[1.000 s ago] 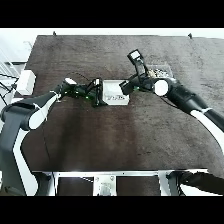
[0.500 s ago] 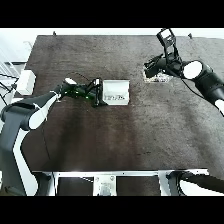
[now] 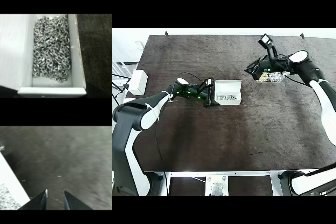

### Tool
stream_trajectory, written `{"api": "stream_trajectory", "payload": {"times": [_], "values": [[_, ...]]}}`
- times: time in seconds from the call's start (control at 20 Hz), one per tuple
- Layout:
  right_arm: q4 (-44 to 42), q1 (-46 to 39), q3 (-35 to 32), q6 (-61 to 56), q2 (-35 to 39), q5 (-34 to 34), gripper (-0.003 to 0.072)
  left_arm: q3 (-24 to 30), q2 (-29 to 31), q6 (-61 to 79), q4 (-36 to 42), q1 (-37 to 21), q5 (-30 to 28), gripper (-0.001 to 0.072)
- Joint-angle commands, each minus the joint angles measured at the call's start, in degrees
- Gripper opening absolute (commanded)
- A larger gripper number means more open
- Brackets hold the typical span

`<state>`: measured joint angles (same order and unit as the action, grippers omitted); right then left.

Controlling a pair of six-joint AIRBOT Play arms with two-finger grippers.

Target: Fold the box and place the chain.

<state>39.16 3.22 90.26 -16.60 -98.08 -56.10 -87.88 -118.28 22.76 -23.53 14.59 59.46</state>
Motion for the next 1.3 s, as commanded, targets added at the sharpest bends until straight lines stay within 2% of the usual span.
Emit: {"api": "stream_trajectory", "payload": {"times": [0.0, 0.2, 0.4, 0.8, 1.25], "values": [[-2.12, 0.66, 4.61, 2.29, -5.73, -8.81, 0.0255, -0.02, 0.00, 0.02, 0.00, -0.04, -0.04, 0.0385], [-2.03, 2.23, 4.61, 2.29, -6.08, -13.38, 0.0255, -0.02, 0.00, 0.04, 0.00, -0.04, -0.07, 0.0385], [2.36, 5.27, 4.63, 2.29, -6.08, -16.46, 0.0258, -0.02, 0.00, 0.04, 0.00, -0.04, -0.09, 0.0385], [3.56, 8.04, 4.63, 2.36, -6.08, -18.60, 0.0404, -0.02, 0.00, 0.04, 0.00, -0.04, -0.13, 0.0385], [5.05, 8.24, 4.63, 3.76, -6.51, -17.44, 0.0424, -0.02, 0.00, 0.02, 0.00, -0.04, -0.31, 0.0385]]}}
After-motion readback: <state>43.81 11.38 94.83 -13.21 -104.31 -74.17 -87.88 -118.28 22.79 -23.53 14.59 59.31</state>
